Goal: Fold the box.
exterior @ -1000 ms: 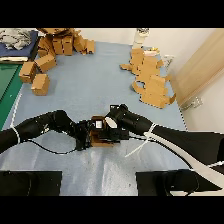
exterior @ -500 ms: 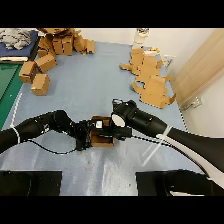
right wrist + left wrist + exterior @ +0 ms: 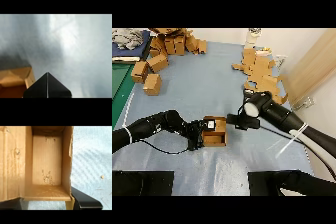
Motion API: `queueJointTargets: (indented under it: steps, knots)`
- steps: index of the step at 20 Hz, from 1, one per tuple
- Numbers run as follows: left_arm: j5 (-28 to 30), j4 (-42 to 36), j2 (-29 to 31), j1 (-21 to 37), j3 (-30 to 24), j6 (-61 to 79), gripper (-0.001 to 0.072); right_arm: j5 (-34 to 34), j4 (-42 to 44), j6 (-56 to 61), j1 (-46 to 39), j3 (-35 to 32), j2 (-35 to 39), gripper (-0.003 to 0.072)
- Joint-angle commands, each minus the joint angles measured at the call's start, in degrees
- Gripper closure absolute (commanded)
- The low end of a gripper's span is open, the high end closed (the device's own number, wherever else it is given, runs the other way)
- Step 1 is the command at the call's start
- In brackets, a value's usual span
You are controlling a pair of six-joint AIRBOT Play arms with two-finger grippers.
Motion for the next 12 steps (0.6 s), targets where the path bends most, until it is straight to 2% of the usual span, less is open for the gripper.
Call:
queueJointTargets:
  steps: [1, 2, 3, 5, 6, 7, 8, 10, 12]
  knots:
    - [-0.2, 0.0, 0.0, 0.0, 0.1, 0.0, 0.0121, -23.4, 27.9, -22.1, -15.2, -6.4, -0.5, 0.0685]
    - [-0.1, 0.0, 0.0, 0.0, 0.0, 0.0, 0.0121, -26.6, 38.3, -31.1, -18.7, -8.2, -1.7, 0.0685]
    - [-0.1, 0.0, 0.0, 0.0, 0.1, 0.0, 0.0121, -26.8, 49.8, -42.4, -21.3, -9.5, -3.5, 0.0685]
    - [-0.2, 0.0, 0.0, 0.0, 0.1, 0.0, 0.0121, -19.4, 72.6, -67.6, -24.4, -10.2, -9.4, 0.0685]
    - [-0.2, 0.0, 0.0, 0.0, 0.1, 0.0, 0.0121, -13.2, 81.9, -77.0, -25.0, -10.2, -12.8, 0.0685]
    - [-0.1, 0.0, 0.0, 0.0, 0.1, 0.0, 0.0121, -7.7, 87.7, -84.6, -25.2, -10.2, -15.7, 0.0685]
    - [-0.1, 0.0, 0.0, 0.0, 0.1, 0.0, 0.0121, -2.5, 89.9, -88.4, -25.2, -10.2, -18.4, 0.0684]
    - [-0.1, 0.0, 0.0, 0.0, 0.1, 0.0, 0.0121, 6.4, 88.4, -94.1, -25.2, -10.2, -21.5, 0.0684]
    - [-0.2, 0.0, 0.0, -0.1, 0.0, 0.0, 0.0122, 13.0, 87.0, -99.5, -25.1, -10.3, -21.8, 0.0684]
